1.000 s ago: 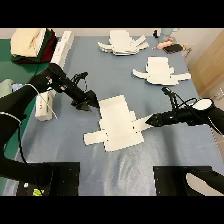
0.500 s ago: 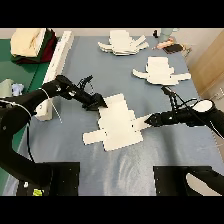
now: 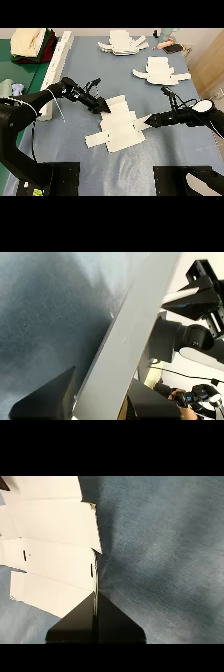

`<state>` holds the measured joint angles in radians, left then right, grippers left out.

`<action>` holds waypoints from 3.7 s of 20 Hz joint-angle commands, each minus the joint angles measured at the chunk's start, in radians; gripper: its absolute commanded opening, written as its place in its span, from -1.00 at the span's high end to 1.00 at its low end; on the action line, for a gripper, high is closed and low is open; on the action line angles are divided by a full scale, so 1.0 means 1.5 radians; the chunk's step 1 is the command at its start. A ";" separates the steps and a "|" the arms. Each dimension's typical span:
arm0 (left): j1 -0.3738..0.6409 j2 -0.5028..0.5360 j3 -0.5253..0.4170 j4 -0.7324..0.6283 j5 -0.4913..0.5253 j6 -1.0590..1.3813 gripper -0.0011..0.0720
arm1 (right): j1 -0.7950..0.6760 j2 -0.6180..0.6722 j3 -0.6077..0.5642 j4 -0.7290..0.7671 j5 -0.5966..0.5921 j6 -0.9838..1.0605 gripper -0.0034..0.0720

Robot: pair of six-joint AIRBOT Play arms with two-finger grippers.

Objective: Fold the box.

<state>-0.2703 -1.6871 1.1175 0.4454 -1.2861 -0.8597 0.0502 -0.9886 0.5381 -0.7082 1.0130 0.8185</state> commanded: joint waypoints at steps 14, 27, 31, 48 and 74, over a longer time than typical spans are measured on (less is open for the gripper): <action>0.040 0.000 -0.021 0.003 -0.014 0.003 -0.01 | 0.000 0.001 0.000 -0.002 -0.007 0.000 0.91; 0.014 0.000 -0.027 0.000 0.024 0.016 0.92 | 0.000 0.001 0.000 -0.001 -0.006 0.000 0.87; 0.012 0.001 -0.006 -0.017 0.016 0.068 0.93 | -0.007 0.001 0.008 -0.009 -0.044 0.020 -0.23; -0.231 0.422 -0.329 -0.048 0.487 0.718 0.93 | -0.110 -0.017 0.165 -0.059 -0.080 0.247 -0.54; -0.353 0.447 -0.403 -0.182 0.683 0.983 0.94 | -0.107 -0.027 0.165 -0.015 -0.088 0.247 -0.54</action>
<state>-0.7757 -1.0119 0.5434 0.1963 -0.2600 0.6029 -0.1097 -1.0283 0.7853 -0.7471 0.8814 1.1892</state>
